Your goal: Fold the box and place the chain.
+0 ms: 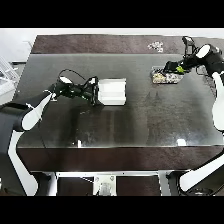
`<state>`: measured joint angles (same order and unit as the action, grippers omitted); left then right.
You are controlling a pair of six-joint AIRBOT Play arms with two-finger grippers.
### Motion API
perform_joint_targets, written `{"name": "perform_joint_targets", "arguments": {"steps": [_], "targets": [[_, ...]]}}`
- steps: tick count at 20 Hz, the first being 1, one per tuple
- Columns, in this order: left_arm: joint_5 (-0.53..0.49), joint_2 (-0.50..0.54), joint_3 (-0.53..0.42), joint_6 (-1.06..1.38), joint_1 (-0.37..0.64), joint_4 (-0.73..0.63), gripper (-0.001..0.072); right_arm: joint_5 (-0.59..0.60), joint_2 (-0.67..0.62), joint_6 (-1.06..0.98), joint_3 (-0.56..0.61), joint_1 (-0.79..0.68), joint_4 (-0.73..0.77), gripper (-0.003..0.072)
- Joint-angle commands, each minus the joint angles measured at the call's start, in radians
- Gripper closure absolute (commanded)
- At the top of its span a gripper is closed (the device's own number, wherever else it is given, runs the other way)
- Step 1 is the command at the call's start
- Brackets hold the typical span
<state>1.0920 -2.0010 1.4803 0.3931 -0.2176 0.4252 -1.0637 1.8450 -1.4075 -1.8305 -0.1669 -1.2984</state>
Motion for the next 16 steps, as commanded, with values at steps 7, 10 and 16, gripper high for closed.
{"name": "perform_joint_targets", "arguments": {"steps": [7, 10, 16], "targets": [[0.0, 0.0, 0.001, 0.0, 0.0, 0.0, 0.0223, 0.075, 0.108, 0.081, -0.003, -0.016, 0.128, 0.0191], [0.0, 0.0, 0.001, 0.0, 0.0, 0.0, 0.0223, 0.08, 0.133, 0.081, -0.025, -0.003, 0.12, 0.0192], [0.002, 0.0, 0.001, 0.0, 0.0, 0.0, 0.0223, 0.068, 0.168, 0.072, -0.052, 0.008, 0.075, 0.0289]]}}
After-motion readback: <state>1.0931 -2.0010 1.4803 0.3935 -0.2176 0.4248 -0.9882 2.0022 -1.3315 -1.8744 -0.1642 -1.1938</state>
